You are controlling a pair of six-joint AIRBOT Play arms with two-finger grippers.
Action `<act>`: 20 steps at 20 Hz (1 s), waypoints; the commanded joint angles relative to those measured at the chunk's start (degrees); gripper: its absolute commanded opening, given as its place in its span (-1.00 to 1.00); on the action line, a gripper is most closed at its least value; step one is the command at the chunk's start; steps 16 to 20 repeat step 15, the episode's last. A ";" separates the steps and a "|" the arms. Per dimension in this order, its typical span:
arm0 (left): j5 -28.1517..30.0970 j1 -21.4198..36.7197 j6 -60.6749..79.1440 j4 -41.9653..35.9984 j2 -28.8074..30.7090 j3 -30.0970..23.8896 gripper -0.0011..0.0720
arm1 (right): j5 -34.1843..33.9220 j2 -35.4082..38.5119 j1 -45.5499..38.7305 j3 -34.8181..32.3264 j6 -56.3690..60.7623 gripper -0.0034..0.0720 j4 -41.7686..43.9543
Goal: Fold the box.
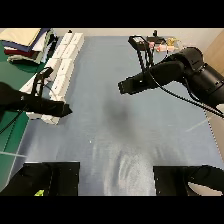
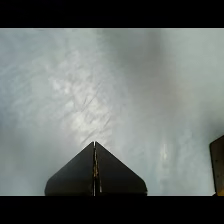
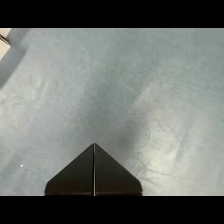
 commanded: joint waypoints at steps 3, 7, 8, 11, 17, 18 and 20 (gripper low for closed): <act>7.13 -6.54 -1.40 -0.61 -9.44 5.27 -0.93 | -2.47 -0.33 0.04 0.35 -0.13 -0.90 0.22; 8.15 -6.51 -1.40 -0.66 -10.34 5.27 -0.93 | -2.51 -0.33 0.07 0.35 -0.13 -0.90 0.24; 8.17 -6.51 -1.40 -0.66 -10.34 5.27 -0.93 | -2.51 -0.33 0.04 0.35 -0.13 -0.90 0.22; 8.15 -6.51 -1.40 -0.66 -10.34 5.27 -0.93 | -2.54 -0.33 0.07 0.35 -0.13 -0.90 0.24; 8.17 -6.51 -1.40 -0.66 -10.34 5.27 -0.93 | -2.54 -0.33 0.07 0.35 -0.13 -0.90 0.22; 8.17 -6.51 -1.40 -0.66 -10.34 5.27 -0.93 | -2.54 -0.33 0.07 0.35 -0.13 -0.90 0.22; 8.17 -6.51 -1.40 -0.66 -10.34 5.27 -0.93 | -2.54 -0.33 0.07 0.35 -0.13 -0.90 0.22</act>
